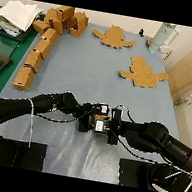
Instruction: Fold the box.
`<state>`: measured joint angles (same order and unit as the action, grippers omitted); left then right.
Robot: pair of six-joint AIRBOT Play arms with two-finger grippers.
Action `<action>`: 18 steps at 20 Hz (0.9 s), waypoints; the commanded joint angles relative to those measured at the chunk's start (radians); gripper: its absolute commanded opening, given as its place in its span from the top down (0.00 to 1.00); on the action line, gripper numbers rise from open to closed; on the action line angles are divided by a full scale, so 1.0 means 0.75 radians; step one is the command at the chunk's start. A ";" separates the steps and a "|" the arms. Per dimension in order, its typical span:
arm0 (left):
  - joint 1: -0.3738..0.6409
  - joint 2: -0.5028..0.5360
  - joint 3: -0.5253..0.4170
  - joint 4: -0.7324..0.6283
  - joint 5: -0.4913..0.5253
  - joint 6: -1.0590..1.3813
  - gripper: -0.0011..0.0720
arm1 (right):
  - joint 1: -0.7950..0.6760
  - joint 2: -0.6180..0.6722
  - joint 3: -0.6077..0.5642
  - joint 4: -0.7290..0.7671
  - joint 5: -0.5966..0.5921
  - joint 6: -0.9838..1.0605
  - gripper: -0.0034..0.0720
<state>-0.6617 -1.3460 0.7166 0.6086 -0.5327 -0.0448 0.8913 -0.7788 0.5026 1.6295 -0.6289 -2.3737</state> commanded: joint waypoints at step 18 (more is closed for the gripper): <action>0.001 -0.001 0.001 0.001 0.001 -0.001 0.39 | 0.001 0.095 0.015 0.068 -0.021 0.003 0.59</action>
<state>-0.6617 -1.3460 0.7166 0.6090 -0.5323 -0.0448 0.8913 -0.7387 0.5083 1.6749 -0.6479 -2.3737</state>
